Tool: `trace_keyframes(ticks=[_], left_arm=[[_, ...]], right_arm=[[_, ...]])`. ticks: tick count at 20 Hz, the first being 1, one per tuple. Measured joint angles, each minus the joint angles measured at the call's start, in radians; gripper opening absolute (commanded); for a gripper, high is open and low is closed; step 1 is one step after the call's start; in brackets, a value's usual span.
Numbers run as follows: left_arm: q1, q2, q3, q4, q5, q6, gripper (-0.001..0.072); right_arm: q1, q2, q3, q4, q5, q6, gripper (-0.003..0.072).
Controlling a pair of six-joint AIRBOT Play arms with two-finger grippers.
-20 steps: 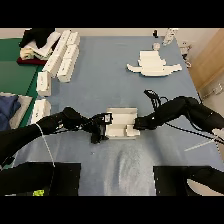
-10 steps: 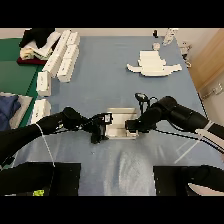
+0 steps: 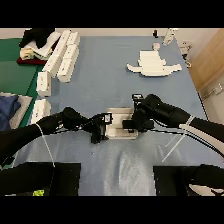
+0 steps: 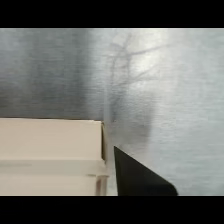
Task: Fold the box.
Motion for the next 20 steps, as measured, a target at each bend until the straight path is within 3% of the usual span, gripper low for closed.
trace_keyframes(ticks=[1, 2, 6, 7, 9, 15, 18, 19, 20], left_arm=[[0.000, 0.000, 0.000, 0.000, 0.000, 0.000, 0.0359], [0.000, 0.000, 0.000, 0.000, 0.000, 0.000, 0.0359], [0.000, 0.000, 0.000, 0.000, 0.000, -0.001, 0.0359], [0.000, 0.000, 0.000, 0.000, 0.000, 0.000, 0.0359], [0.000, 0.000, 0.000, 0.000, -0.001, 0.000, 0.0359], [0.000, 0.000, 0.000, 0.000, -0.001, 0.000, 0.0359], [0.000, 0.000, 0.000, 0.000, 0.000, 0.000, 0.0359], [0.000, 0.000, 0.000, 0.000, 0.000, 0.000, 0.0359], [0.000, 0.000, 0.000, 0.000, 0.000, 0.000, 0.0359]], right_arm=[[0.002, -0.002, 0.002, -0.006, -0.009, 0.010, 0.0052], [0.004, -0.004, 0.004, -0.014, -0.017, 0.017, 0.0002], [0.004, -0.007, 0.006, -0.023, -0.027, 0.032, 0.0002], [0.004, -0.007, 0.006, -0.024, -0.029, 0.033, 0.0029], [0.004, -0.008, 0.006, -0.032, -0.039, 0.037, 0.0403], [0.006, -0.008, 0.007, -0.032, -0.041, 0.052, 0.0414], [0.010, -0.008, 0.007, -0.033, -0.037, 0.072, 0.0402], [0.011, -0.008, 0.007, -0.033, -0.034, 0.076, 0.0363], [0.011, -0.008, 0.007, -0.033, -0.034, 0.078, 0.0202]])
